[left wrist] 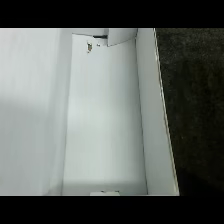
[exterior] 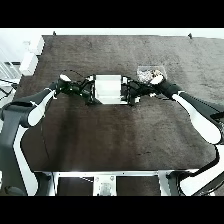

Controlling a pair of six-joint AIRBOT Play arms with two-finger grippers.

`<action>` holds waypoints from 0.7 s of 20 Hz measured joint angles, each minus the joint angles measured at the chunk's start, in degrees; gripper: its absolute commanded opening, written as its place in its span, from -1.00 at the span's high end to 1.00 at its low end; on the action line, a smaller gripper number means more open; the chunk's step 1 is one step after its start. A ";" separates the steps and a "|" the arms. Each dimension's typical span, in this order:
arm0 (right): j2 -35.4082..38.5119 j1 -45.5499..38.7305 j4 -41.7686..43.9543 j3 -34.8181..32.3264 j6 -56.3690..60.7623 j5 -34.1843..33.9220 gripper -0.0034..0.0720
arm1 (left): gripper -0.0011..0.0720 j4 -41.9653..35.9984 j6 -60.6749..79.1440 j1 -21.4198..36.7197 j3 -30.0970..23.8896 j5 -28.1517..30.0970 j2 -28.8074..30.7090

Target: Fold the box and place the chain.

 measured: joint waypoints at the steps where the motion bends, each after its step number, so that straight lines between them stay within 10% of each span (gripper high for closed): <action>1: -0.09 0.44 0.20 0.00 0.00 -0.68 0.16 | -0.11 0.02 0.02 0.09 0.00 -0.02 0.00; 14: -1.55 2.25 4.02 0.00 -1.22 -5.35 -0.06 | -0.11 -0.31 -0.04 0.04 0.00 0.02 0.02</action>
